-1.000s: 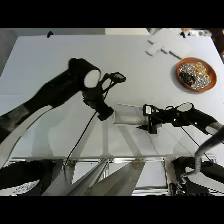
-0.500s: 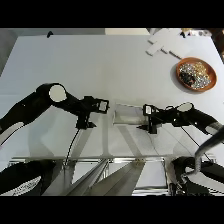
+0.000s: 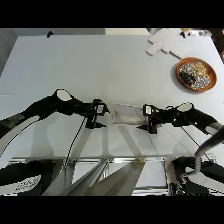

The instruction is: Fold the box and place the chain.

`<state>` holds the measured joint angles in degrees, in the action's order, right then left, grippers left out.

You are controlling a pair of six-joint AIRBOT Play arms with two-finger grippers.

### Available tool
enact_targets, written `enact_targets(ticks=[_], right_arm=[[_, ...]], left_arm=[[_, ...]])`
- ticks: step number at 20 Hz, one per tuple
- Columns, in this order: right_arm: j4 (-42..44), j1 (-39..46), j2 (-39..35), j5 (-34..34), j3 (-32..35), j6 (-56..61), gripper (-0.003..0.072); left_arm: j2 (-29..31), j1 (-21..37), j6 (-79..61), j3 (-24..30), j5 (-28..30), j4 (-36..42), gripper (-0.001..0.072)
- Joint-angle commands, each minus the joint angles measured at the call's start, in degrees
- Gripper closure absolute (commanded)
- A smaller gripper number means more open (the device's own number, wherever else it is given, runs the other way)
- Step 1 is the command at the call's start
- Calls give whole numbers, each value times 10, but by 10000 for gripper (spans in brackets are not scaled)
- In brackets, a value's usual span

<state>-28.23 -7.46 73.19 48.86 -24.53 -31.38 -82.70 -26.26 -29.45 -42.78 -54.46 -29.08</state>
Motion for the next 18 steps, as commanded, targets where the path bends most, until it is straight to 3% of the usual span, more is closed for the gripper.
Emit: enact_targets(ticks=[1,9,18], right_arm=[[0,0,0,0,0,0,187],[0,0,0,0,0,0,187],[0,0,0,0,0,0,187]], left_arm=[[-26,-1,-38,-2,2,42,12],[-57,-32,-37,-26,-3,51,13],[-67,-10,4,-30,2,33,12]])
